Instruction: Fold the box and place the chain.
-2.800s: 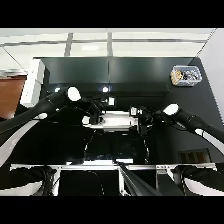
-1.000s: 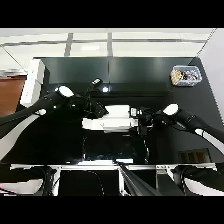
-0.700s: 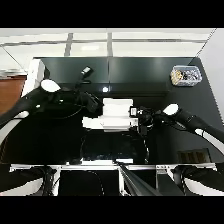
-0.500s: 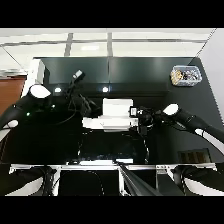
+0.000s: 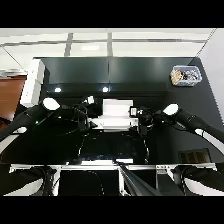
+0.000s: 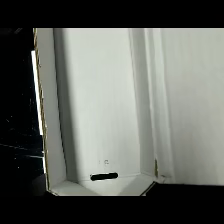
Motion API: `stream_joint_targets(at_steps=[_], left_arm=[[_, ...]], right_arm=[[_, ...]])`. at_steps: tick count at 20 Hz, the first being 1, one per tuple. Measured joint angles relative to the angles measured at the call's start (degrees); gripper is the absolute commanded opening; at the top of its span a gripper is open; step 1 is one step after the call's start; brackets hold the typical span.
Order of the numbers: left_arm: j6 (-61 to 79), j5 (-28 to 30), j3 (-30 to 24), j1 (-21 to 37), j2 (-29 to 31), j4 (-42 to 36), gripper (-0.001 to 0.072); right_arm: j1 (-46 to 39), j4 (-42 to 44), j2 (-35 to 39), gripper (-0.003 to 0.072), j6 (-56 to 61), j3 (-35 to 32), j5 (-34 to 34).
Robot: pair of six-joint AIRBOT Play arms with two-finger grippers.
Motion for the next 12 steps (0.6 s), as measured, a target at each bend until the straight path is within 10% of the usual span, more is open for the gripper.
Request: stream_joint_targets(at_steps=[4, 8, 12], left_arm=[[2.34, 2.21, 0.15, -3.61, -1.57, 0.33, 0.0678], [3.34, 3.15, 0.48, -6.71, -2.1, 0.55, 0.0221], [3.56, 3.41, 0.96, -7.58, -2.1, 0.55, 0.0221]], right_arm=[[0.0, 0.0, 0.0, 0.0129, 0.0, 0.0, -0.07], [0.0, 0.0, 0.0, 0.0129, -0.15, 0.0, -0.15], [0.0, 0.02, 0.0, 0.0129, 0.04, 0.0, -0.13]])
